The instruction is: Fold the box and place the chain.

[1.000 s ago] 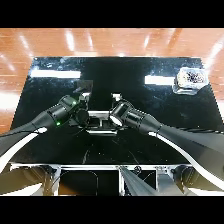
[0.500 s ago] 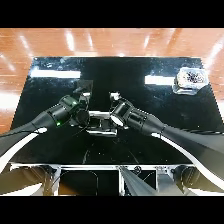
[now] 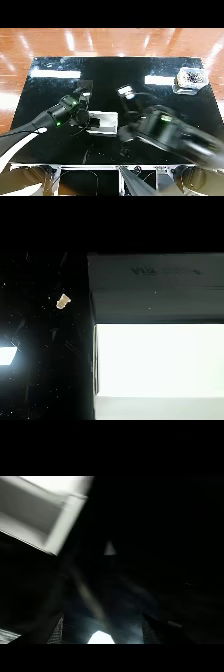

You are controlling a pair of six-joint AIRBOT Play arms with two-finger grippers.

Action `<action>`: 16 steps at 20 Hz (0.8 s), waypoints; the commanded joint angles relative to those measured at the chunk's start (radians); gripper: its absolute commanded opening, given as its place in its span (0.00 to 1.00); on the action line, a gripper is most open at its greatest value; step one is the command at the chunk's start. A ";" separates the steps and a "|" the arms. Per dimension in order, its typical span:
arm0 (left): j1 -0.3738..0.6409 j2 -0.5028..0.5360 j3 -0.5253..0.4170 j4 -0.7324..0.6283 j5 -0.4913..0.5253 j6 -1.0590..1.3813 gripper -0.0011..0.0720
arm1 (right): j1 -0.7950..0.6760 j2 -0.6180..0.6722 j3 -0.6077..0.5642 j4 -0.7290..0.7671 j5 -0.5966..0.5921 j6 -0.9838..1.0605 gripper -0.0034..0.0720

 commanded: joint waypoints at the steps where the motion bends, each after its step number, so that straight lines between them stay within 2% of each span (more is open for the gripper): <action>1: 0.000 0.000 0.000 -0.002 0.000 -0.004 0.05 | -0.043 0.183 -0.039 -0.270 0.222 0.022 0.79; 4: 0.000 0.000 0.000 0.000 0.000 -0.004 0.05 | -0.275 0.235 -0.090 -0.307 0.137 -0.040 0.79; 7: 0.000 0.000 0.000 -0.001 0.000 -0.007 0.05 | -0.601 0.220 -0.100 -0.240 -0.113 -0.146 0.79; 9: 0.000 0.000 0.000 -0.005 0.000 -0.007 0.05 | -0.846 0.190 -0.099 -0.088 -0.253 -0.269 0.79; 11: 0.000 0.000 0.000 -0.020 -0.002 -0.007 0.05 | -1.050 0.117 -0.098 0.096 -0.332 -0.414 0.79; 12: 0.000 0.000 0.000 -0.019 -0.002 -0.007 0.05 | -1.121 0.067 -0.095 0.130 -0.369 -0.443 0.79; 16: 0.001 0.000 0.000 -0.020 0.002 -0.007 0.05 | -1.258 -0.172 -0.002 0.140 -0.469 -0.466 0.79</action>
